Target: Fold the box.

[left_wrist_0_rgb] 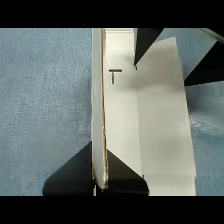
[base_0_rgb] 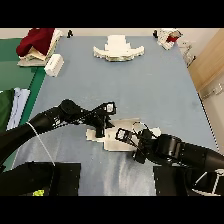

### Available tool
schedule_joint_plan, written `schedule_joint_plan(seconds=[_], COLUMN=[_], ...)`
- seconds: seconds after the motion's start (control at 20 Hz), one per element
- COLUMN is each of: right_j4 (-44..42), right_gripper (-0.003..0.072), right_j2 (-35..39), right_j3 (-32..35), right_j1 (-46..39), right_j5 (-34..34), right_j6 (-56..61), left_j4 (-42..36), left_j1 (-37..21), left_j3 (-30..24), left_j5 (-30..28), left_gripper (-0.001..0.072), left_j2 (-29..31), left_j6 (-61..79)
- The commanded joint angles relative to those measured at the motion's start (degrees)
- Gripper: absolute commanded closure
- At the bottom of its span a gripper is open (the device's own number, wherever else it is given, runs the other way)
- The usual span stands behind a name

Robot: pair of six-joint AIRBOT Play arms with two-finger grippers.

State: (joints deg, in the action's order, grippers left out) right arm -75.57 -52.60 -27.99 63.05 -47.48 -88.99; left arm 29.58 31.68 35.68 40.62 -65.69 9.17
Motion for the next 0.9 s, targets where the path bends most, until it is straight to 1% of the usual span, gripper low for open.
schedule_joint_plan(seconds=[0.0, 0.15, 0.2, 0.3, 0.45, 0.55, 0.6, 0.65, 0.75, 0.85], right_j4=[8.0, 8.9, 9.1, 9.3, 12.3, 11.6, 9.2, 4.9, -6.4, -20.1], right_gripper=[0.0008, 0.0002, -0.0012, -0.0012, -0.0034, -0.0034, -0.0034, -0.0034, -0.0034, -0.0034], right_j2=[-2.0, 1.7, 2.9, 4.9, 6.6, 6.5, 6.5, 6.5, 6.5, 6.5], right_j3=[-1.2, -2.1, -2.1, -2.1, -2.1, -2.0, -2.0, -2.0, -2.0, -2.0], right_j1=[0.7, 0.7, 0.7, 0.7, 0.7, -1.6, -3.8, -6.8, -14.1, -22.4], right_j5=[1.9, -1.4, -3.2, -5.5, -5.4, -3.7, -2.1, -0.4, 1.4, 1.6], right_j6=[8.9, 12.1, 12.5, 12.5, 12.4, 10.7, 6.5, -0.1, -16.8, -36.8], left_j4=[0.0, 0.0, 0.0, 0.0, 0.0, 0.0, 0.0, 0.0, 0.0, 0.0], left_j1=[0.0, 0.1, 0.1, 0.1, 0.1, 0.1, 0.1, 0.1, 0.1, 0.1], left_j3=[0.0, 0.0, 0.0, 0.0, 0.0, 0.0, 0.0, 0.0, 0.0, 0.0], left_j5=[0.0, 0.0, 0.0, 0.0, 0.0, 0.0, 0.0, 0.0, 0.0, 0.0], left_gripper=[0.0695, 0.0695, 0.0695, 0.0695, 0.0695, 0.0695, 0.0695, 0.0695, 0.0695, 0.0695], left_j2=[0.0, 0.0, 0.0, 0.0, 0.0, 0.0, 0.0, 0.0, 0.0, 0.0], left_j6=[0.0, 0.0, 0.0, 0.0, 0.0, 0.0, 0.0, 0.0, 0.0, 0.0])
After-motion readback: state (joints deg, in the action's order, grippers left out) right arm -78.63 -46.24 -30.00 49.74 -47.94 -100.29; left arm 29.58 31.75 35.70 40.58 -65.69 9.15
